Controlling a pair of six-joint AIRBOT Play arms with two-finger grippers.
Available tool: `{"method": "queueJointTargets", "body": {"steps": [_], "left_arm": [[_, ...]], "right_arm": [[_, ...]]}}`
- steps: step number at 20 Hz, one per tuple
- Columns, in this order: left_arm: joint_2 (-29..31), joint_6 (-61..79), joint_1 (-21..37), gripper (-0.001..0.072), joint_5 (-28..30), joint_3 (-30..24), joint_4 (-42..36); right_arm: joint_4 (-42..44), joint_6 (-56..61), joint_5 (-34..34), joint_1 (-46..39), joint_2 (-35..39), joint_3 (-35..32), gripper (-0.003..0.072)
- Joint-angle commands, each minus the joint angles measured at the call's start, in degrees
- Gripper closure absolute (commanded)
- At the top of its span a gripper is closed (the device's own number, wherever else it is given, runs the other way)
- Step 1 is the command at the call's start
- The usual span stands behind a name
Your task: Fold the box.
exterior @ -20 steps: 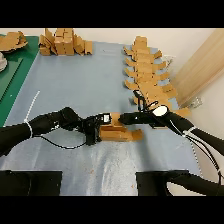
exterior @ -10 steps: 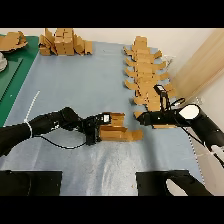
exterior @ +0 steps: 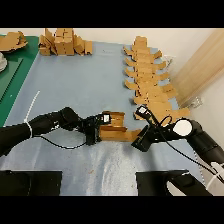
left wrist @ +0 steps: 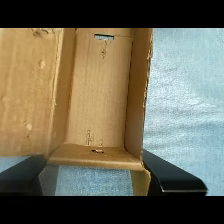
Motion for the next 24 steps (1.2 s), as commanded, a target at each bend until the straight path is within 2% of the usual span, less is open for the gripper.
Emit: {"method": "queueJointTargets", "body": {"steps": [1,5,9,10,11,12,13,14,18,19,21,24], "left_arm": [[0.0,0.0,0.0,0.0106,0.0,0.0,0.0],[0.0,0.0,0.0,0.0106,0.0,0.0,0.0],[0.0,0.0,0.0,0.0106,0.0,0.0,0.0],[0.0,0.0,0.0,0.0105,0.0,0.0,0.0],[0.0,0.0,0.0,0.0106,0.0,0.0,0.0],[0.0,0.0,0.0,0.0105,0.0,0.0,0.0],[0.0,0.0,0.0,0.0105,0.0,0.0,0.0],[0.0,0.0,0.0,0.0105,0.0,0.0,0.0],[0.0,0.0,0.0,0.0105,0.0,0.0,0.0],[0.0,0.0,0.0,0.0105,0.0,0.0,0.0],[0.0,0.0,0.0,0.0105,0.0,0.0,0.0],[0.0,0.0,0.0,0.0105,0.0,0.0,0.0]], "right_arm": [[-0.3,-7.4,-12.2,4.0,-4.0,-1.1,0.0031],[0.0,-10.3,-14.6,7.5,-10.0,-0.9,0.0031],[-0.2,-13.3,-19.8,8.8,-11.4,-0.9,0.0075],[-0.2,-13.8,-20.4,8.8,-11.4,-0.9,0.02],[-0.1,-13.8,-20.4,8.8,-11.4,-0.8,0.026],[0.0,-13.8,-20.3,8.8,-11.4,-0.8,0.026],[0.0,-13.8,-19.8,8.8,-11.4,-0.8,0.0327],[-0.2,-13.8,-19.2,8.8,-11.4,-0.9,0.0355],[-2.9,-15.3,-20.0,8.8,-11.4,-0.9,0.0355],[-3.2,-15.3,-20.6,8.8,-11.4,-0.9,0.0336],[-3.2,-15.3,-22.0,8.8,-11.4,-0.9,0.0168],[-3.0,-15.3,-22.8,8.8,-11.4,-0.8,0.0157]]}}
